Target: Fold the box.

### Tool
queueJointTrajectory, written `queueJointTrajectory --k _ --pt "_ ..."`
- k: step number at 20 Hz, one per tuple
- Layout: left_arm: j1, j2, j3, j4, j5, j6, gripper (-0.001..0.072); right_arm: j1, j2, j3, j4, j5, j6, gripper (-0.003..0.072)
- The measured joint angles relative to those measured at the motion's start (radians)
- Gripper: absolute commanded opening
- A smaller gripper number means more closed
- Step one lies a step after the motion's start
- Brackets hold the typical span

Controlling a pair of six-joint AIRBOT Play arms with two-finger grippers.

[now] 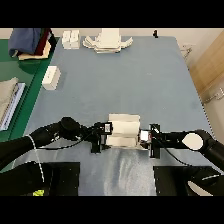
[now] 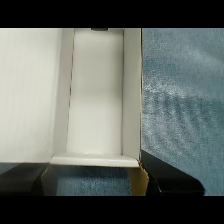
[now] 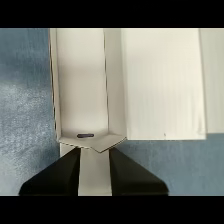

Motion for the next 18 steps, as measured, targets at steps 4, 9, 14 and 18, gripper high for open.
queueJointTrajectory --k 4,9,14,18 --pt "0.0 0.0 0.0 0.0 0.0 0.0 0.0421 0.004 -0.003 0.0 0.04 -0.002 -0.018 0.0152" --pt "0.0 0.0 0.0 0.0 0.0 -0.003 0.0421 0.005 -0.005 0.0 0.066 -0.019 -0.035 0.0152" --pt "0.0 0.0 0.0 0.0 0.0 0.0 0.0421 0.005 -0.053 0.0 0.141 -0.041 -0.092 0.0548" --pt "0.0 0.0 0.0 0.0 0.0 0.001 0.0421 0.005 -0.098 0.0 0.194 -0.049 -0.122 0.066"
